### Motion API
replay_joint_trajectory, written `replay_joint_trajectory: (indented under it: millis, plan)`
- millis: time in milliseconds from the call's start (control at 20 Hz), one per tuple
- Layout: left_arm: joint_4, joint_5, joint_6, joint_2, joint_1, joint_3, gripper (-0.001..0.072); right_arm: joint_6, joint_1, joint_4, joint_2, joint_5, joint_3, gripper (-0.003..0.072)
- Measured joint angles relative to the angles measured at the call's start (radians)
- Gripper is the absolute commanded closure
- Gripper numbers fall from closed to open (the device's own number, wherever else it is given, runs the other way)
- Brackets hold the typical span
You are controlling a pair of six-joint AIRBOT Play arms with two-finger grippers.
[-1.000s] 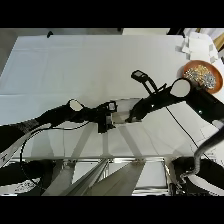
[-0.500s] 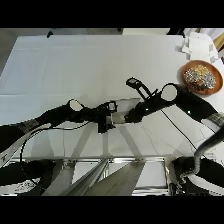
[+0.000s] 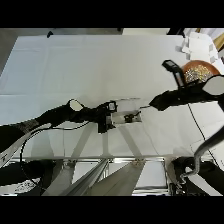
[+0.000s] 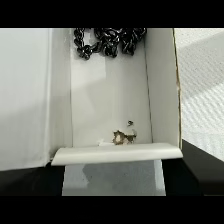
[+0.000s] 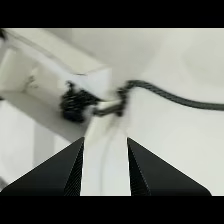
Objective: Fold the box and place the chain.
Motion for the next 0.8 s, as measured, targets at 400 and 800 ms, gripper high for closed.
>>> replay_joint_trajectory:
  millis: [400, 800]
  plan:
    - [0.000, 0.000, 0.000, 0.000, 0.000, 0.000, 0.0459, 0.188, -0.128, -0.247, -0.212, -0.192, 0.000, 0.0265]
    - [0.000, 0.000, 0.000, 0.000, 0.000, 0.000, 0.0459, 0.278, -0.071, -0.379, -0.379, -0.362, 0.000, 0.0271]
